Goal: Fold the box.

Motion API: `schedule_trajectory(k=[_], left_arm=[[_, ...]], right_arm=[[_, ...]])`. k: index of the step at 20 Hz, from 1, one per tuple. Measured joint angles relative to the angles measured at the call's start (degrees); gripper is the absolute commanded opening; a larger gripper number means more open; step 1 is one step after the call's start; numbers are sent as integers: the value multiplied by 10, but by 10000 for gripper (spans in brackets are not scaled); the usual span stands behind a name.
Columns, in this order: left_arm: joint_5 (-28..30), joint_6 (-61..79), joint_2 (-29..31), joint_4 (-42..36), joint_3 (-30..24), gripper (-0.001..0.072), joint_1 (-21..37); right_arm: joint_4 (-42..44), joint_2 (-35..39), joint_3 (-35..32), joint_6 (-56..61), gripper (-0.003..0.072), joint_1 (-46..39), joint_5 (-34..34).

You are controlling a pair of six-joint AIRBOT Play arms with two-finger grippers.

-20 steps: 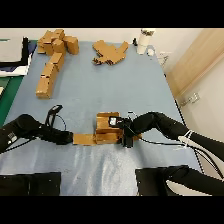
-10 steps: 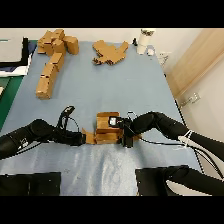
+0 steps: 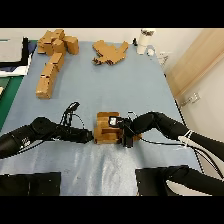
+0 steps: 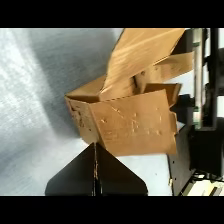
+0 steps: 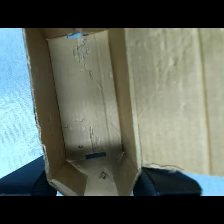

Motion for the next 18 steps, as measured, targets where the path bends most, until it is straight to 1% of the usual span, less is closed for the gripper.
schedule_trajectory(k=[1,5,10,11,15,16,17,18], left_arm=[[0,0,0,-1,1,304,0],[0,-1,-1,-3,3,305,10],[-21,-9,-1,-4,5,308,33],[-28,-10,-1,-6,5,318,35],[-33,-7,-1,-21,7,318,35],[-33,-3,-1,-25,7,340,31],[-33,-1,-2,-27,7,551,26],[-33,1,-4,-30,8,611,22]], right_arm=[[0,0,0,0,595,0,0],[0,0,0,0,595,0,0],[0,0,0,0,595,0,0],[0,0,0,0,595,0,0],[0,0,0,0,595,0,0],[0,0,0,0,595,0,0],[0,0,0,0,595,0,0],[0,0,0,0,595,0,0]])
